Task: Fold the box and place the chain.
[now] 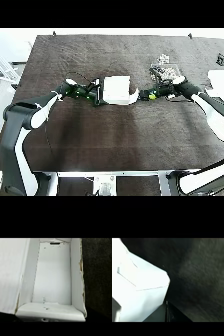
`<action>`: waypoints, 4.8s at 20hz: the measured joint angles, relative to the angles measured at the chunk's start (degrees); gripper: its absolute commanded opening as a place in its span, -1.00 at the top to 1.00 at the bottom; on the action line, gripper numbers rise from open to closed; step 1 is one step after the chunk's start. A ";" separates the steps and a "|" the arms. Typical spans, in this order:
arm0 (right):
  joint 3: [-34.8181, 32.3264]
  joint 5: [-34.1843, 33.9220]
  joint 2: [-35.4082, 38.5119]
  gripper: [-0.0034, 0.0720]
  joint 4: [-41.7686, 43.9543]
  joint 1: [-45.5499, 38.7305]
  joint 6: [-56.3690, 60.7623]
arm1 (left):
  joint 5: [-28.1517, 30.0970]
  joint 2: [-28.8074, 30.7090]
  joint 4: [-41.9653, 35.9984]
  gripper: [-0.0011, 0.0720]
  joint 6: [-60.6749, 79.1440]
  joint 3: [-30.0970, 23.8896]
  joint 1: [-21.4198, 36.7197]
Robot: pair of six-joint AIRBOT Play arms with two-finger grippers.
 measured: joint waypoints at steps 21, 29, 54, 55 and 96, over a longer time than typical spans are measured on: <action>3.96 2.91 0.20 -0.58 2.54 3.26 2.16 | 0.00 0.00 0.00 -0.50 0.00 0.00 0.00; 3.98 2.47 0.20 -0.59 2.58 4.46 3.67 | -0.02 0.00 0.00 -0.50 0.00 0.00 0.00; 12.35 2.69 0.20 -0.59 -20.20 13.40 26.40 | 0.00 0.00 0.00 -0.50 0.00 0.00 0.00; 12.55 2.71 0.20 -0.59 -21.51 13.92 27.50 | 0.00 0.00 0.00 -0.50 0.00 0.00 0.00; 16.13 -1.62 -3.91 0.05 -40.94 21.77 48.52 | -0.07 0.02 0.00 -0.50 0.00 0.00 0.04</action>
